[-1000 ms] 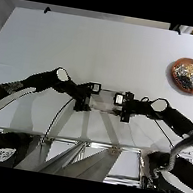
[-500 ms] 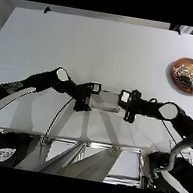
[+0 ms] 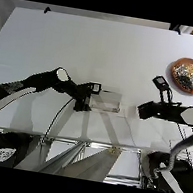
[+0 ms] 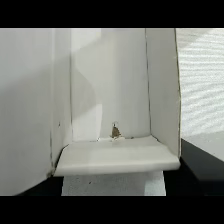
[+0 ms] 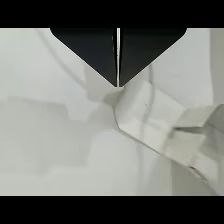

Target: Fold the box and place the chain.

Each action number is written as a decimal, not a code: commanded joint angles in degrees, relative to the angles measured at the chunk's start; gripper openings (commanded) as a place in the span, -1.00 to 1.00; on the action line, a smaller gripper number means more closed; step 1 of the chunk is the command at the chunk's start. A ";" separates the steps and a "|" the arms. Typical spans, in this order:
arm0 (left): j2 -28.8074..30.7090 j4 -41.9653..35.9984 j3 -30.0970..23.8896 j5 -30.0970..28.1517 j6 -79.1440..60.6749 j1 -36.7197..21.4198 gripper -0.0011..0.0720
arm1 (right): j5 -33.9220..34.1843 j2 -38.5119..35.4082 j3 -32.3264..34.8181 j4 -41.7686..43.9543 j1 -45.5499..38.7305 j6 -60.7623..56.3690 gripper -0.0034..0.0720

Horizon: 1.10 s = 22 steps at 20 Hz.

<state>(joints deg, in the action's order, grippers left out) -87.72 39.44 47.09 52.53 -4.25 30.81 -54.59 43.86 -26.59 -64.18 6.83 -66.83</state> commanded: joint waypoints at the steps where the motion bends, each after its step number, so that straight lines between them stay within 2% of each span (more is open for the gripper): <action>1: 0.02 0.00 0.00 -0.02 0.00 0.00 -0.12 | -3.69 -0.04 2.38 -2.80 -3.39 -11.78 -0.86; 4: 0.02 0.00 0.00 -0.02 0.00 0.00 -0.12 | 0.39 2.01 6.29 1.84 -3.37 -12.00 -0.86; 8: 0.02 0.00 0.00 0.00 -0.02 0.00 -0.12 | 5.16 7.54 6.45 7.21 -2.60 -10.71 -0.86; 14: 0.02 0.00 0.00 -0.02 0.00 0.00 -0.12 | 11.02 15.52 6.43 15.89 2.99 -7.45 -0.86; 22: 0.02 0.00 0.00 0.00 0.00 0.00 -0.12 | 13.81 14.40 6.36 19.67 6.08 -6.56 -0.86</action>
<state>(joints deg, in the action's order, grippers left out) -87.72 39.44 47.09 52.53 -4.25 30.83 -41.47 59.00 -20.18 -46.17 12.27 -73.71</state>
